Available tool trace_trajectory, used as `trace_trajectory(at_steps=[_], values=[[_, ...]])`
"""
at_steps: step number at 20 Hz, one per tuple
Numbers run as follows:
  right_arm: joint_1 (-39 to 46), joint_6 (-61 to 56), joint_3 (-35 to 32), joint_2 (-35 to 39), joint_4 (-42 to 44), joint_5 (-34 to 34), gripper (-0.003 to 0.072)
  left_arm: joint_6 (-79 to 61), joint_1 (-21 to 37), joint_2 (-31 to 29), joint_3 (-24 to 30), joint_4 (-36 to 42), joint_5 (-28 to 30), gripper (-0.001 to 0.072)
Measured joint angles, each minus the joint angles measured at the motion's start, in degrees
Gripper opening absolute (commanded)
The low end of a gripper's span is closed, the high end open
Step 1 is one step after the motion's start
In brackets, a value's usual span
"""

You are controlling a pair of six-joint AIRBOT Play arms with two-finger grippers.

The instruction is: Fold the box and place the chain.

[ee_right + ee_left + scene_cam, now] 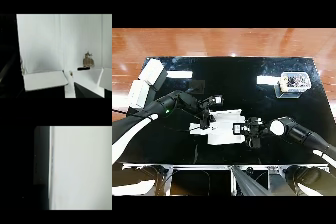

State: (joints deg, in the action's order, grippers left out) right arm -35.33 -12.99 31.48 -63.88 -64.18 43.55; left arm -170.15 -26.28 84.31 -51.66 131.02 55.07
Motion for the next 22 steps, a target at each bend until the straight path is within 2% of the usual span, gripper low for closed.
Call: trace_trajectory(at_steps=[9, 11, 12, 17, 22], values=[[0.0, 0.8, -0.1, -1.0, 5.0, -4.6, 0.0664, 0.0, 0.0, 0.0, 0.0, 0.0, -0.1, 0.0014], [0.0, -0.5, -0.1, -0.3, 5.5, -4.9, 0.0668, 0.0, 0.0, 0.0, 0.0, 0.1, -0.1, 0.0014], [0.0, -1.7, -0.1, 0.1, 5.7, -5.0, 0.072, 0.0, 0.0, 0.0, 0.0, 0.1, -0.1, 0.0014], [0.0, -7.5, -0.1, 0.9, 8.0, -5.5, 0.072, -0.1, 0.0, 0.0, 0.0, 0.1, 0.0, 0.0014], [0.0, -9.4, -0.1, 1.1, 10.9, -8.8, 0.072, 0.1, 0.0, 0.0, 0.0, 0.4, -0.1, 0.0014]])
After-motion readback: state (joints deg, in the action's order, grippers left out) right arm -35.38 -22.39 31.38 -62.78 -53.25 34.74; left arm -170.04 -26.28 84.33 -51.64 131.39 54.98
